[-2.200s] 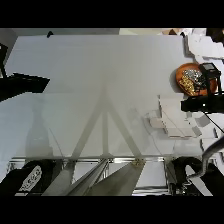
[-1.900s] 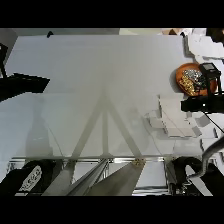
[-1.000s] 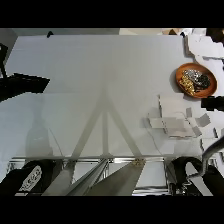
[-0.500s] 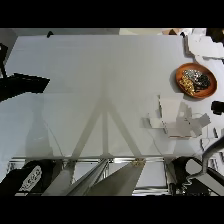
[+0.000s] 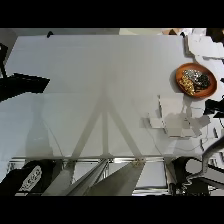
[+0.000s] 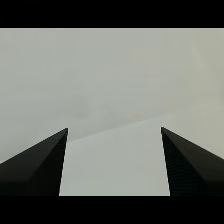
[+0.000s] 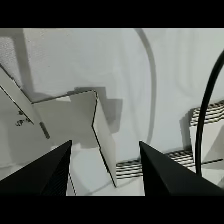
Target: Fold the box and place the chain.
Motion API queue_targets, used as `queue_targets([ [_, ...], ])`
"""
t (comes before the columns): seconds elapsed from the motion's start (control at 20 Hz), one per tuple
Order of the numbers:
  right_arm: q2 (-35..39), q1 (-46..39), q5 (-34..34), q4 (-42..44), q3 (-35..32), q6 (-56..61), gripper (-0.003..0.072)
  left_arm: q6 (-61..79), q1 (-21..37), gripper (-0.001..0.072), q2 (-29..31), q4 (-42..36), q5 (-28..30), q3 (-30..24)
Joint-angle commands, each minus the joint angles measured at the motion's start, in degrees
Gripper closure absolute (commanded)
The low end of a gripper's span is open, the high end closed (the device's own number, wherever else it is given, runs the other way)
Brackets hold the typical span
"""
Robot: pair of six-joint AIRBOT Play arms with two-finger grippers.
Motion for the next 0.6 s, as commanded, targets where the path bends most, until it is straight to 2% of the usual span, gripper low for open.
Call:
queue_targets([
  [0.0,-2.4,-0.04,2.19,0.31,0.35,-0.92,0.0215,0.0,-0.02,0.0065,0.04,0.0,0.02,0.02],
  [0.2,-4.17,-0.04,2.82,-0.57,0.35,-2.4,0.0239,0.0,-0.02,0.0065,0.04,0.0,0.02,0.02],
  [0.35,-4.46,-0.07,2.86,-2.73,0.35,-2.4,0.0373,0.02,0.0,0.0065,0.04,0.0,0.02,0.02],
  [0.5,-5.4,-0.04,3.08,-2.78,0.35,-2.36,0.0379,0.02,-0.02,0.0065,0.04,0.0,0.02,0.02],
  [0.55,-5.97,-0.04,3.52,-2.75,0.33,-2.36,0.0449,0.02,0.0,0.0065,0.04,0.0,0.02,0.02],
])
